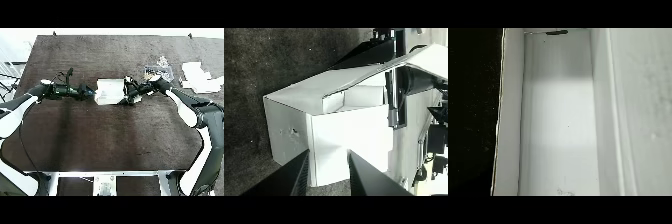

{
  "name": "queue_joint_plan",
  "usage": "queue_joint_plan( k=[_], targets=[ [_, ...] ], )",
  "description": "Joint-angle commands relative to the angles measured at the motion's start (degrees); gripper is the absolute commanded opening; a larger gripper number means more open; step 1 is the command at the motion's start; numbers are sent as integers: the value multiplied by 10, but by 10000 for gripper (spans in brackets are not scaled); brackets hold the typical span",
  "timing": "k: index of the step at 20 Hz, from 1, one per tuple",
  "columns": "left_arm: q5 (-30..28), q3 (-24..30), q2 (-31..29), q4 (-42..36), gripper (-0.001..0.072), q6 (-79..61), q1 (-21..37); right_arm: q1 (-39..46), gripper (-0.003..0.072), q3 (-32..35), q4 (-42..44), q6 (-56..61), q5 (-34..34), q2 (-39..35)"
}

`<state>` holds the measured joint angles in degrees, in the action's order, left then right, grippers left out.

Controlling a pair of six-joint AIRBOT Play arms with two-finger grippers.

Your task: Fold the box and place the chain.

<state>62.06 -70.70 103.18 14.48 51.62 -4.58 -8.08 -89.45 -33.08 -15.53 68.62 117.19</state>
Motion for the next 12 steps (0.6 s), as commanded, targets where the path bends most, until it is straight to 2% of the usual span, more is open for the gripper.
queue_joint_plan(
  k=[1, 8, 12],
  targets=[
    [2, 0, 0, -3, 321, 7, 0, 0, 573, 0, 0, 0, 0, 0],
    [12, -2, 0, 3, 321, 24, -7, 0, 572, 0, 0, 0, 0, 0],
    [0, -45, 0, 81, 321, 70, -21, 0, 573, 0, 0, 0, 0, 0]
  ],
)
